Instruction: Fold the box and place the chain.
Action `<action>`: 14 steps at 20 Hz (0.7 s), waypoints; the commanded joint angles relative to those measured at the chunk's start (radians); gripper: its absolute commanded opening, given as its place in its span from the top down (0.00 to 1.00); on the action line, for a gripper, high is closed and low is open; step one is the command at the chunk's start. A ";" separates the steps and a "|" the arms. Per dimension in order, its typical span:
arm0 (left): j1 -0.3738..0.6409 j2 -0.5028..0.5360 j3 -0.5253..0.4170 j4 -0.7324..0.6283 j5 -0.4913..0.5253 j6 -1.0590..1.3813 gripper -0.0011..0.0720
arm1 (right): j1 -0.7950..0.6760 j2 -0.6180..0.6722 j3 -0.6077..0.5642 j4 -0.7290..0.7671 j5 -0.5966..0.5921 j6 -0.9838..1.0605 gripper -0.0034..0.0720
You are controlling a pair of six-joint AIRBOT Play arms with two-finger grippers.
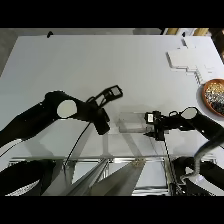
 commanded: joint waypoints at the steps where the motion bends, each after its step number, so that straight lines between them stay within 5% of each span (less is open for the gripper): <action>1: 0.062 0.022 -0.049 0.047 -0.040 -0.504 0.98 | 0.000 0.000 0.001 0.000 0.000 -0.001 0.19; 5: 0.087 -0.066 -0.171 -0.077 0.094 -0.636 0.98 | 0.000 0.000 0.001 0.000 0.000 -0.001 0.19; 10: 0.085 -0.227 -0.177 -0.248 0.153 -0.625 0.98 | 0.000 0.000 0.001 0.000 0.000 -0.001 0.19; 14: 0.071 -0.232 -0.177 -0.356 0.156 -0.550 0.98 | 0.000 0.000 0.001 0.000 0.000 -0.001 0.19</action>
